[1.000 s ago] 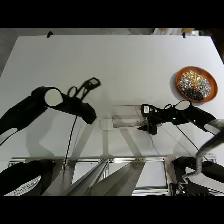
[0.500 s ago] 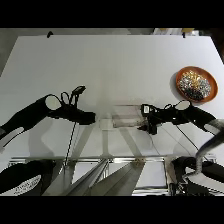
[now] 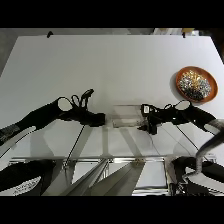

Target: Fold the box and place the chain.

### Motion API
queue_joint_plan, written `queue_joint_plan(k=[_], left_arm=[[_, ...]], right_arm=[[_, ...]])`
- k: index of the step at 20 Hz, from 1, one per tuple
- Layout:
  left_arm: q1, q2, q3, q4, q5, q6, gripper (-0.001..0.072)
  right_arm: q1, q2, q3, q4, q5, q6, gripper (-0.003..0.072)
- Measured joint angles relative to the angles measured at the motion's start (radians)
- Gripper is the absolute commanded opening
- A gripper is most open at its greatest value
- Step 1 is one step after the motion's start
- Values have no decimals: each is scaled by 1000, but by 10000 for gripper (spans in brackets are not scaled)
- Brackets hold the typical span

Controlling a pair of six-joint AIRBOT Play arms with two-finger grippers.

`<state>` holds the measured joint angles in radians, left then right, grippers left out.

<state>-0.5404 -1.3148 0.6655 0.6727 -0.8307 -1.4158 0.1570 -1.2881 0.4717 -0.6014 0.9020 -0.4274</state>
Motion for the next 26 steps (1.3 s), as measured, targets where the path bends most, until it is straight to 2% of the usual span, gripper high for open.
queue_joint_plan(k=[1,7,8,10,17,26], left_arm=[[-11,5,14,-3,-1,-1,146],[-47,33,65,2,-13,-14,158],[-51,35,68,2,-12,-19,179],[-61,37,71,3,-8,-26,279],[-108,19,86,34,21,-64,282],[-210,-40,208,313,26,-393,282]], right_arm=[[0,0,0,0,0,0,431],[0,0,0,0,0,0,431],[0,0,0,0,0,0,431],[0,0,0,0,0,0,431],[0,0,0,0,0,0,431],[0,0,0,0,0,0,431]])
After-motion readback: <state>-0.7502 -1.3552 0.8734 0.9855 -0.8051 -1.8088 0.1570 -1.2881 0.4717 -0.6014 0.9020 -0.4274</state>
